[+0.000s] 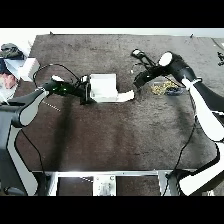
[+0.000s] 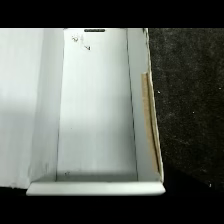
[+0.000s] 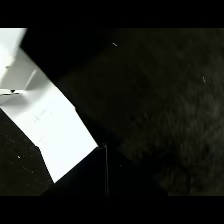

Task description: Fold the box and place the chain.

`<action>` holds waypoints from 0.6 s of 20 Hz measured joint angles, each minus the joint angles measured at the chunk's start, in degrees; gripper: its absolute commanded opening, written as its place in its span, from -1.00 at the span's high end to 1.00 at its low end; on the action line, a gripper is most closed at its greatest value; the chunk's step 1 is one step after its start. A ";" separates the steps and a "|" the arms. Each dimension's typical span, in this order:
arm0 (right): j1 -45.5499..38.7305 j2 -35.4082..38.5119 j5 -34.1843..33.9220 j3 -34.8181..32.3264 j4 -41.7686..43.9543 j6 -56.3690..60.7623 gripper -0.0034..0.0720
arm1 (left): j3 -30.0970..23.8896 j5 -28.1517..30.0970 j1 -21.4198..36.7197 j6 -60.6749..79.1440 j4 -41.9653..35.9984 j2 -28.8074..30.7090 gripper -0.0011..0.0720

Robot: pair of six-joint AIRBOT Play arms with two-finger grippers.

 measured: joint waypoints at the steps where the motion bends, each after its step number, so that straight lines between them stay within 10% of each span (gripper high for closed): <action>1: -1.09 0.13 0.07 -0.92 1.38 2.71 0.94 | 0.00 0.00 0.00 0.00 0.00 0.00 -0.14; 12: -5.09 -4.42 -2.97 -11.06 18.95 6.95 0.93 | 0.00 0.00 0.00 0.00 0.00 0.00 -0.14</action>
